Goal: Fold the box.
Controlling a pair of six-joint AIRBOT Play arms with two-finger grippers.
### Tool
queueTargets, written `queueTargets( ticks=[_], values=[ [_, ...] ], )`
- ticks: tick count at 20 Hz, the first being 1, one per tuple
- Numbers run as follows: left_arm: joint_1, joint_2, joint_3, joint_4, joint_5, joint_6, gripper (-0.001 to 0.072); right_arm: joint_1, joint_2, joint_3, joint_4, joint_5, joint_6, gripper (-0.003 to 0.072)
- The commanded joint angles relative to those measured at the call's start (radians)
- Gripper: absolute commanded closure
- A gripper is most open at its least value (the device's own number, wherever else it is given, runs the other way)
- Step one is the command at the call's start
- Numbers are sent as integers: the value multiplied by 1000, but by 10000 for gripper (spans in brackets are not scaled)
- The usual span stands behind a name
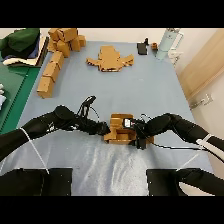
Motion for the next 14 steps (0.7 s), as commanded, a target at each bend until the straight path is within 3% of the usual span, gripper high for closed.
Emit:
queueTargets(
  ticks=[1, 4, 12, 14],
  values=[
    [-89, -1, 52, 253, 53, -245, 308, 0, 1, 0, 0, 0, 0, 139],
    [-183, -3, 122, 543, 51, -581, 308, 0, 1, 0, 0, 0, 0, 139],
    [-292, -125, 270, 763, -108, -938, 308, 0, 1, 0, 0, 0, 0, 140],
    [-315, -168, 332, 856, -197, -1038, 309, 0, 1, 0, 0, 0, 0, 139]
  ],
)
